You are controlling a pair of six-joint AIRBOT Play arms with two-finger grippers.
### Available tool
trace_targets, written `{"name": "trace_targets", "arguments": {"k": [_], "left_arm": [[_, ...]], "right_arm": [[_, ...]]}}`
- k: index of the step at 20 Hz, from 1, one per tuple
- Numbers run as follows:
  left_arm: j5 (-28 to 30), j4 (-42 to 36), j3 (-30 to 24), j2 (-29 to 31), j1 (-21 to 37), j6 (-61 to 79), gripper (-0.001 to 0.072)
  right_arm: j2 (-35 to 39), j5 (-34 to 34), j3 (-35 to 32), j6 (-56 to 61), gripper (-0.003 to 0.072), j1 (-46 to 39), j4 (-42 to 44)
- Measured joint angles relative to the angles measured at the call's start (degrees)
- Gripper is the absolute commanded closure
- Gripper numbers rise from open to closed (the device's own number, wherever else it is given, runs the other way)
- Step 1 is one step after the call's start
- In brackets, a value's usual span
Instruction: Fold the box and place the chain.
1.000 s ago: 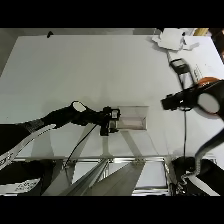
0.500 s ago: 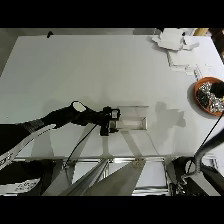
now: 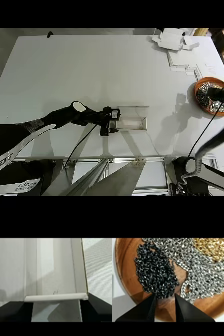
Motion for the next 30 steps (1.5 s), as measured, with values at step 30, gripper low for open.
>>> {"name": "trace_targets", "arguments": {"k": [30], "left_arm": [[0.0, 0.0, 0.0, 0.0, 0.0, 0.0, 0.039]], "right_arm": [[-6.5, -1.1, 0.0, -11.9, 0.0667, -0.3, 9.3]]}}
